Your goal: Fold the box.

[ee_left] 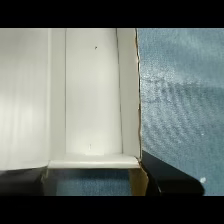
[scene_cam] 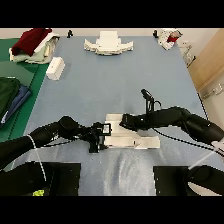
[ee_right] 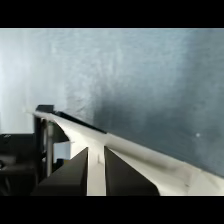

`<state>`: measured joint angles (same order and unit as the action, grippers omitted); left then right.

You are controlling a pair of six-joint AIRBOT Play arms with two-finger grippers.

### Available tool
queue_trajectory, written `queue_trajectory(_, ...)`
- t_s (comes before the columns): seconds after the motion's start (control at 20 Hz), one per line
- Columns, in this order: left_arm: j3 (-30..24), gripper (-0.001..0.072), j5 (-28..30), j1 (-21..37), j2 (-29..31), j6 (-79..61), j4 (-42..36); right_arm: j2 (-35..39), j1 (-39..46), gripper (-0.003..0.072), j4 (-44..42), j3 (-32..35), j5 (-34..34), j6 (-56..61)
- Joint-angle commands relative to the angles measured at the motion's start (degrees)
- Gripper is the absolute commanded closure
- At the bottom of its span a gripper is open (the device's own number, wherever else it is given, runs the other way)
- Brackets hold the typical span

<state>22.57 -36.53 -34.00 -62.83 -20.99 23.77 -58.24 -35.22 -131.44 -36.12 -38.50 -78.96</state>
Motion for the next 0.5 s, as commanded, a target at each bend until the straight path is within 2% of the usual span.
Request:
queue_trajectory(0.0, 0.04, 0.0246, 0.00, 0.07, -0.02, -0.02, 0.02, -6.67, 0.48, 0.0523, 0.66, -1.03, 1.01, -2.62)
queue_trajectory(0.2, 0.04, 0.0246, 0.00, 0.07, -0.02, 0.00, 0.02, -10.84, 0.48, 0.0523, 0.63, -1.03, 1.05, -5.11)
queue_trajectory(0.45, 0.04, 0.0246, 0.00, 0.07, -0.02, -0.02, 0.02, -11.02, 0.48, 0.0523, 0.72, -1.57, 1.16, -6.99)
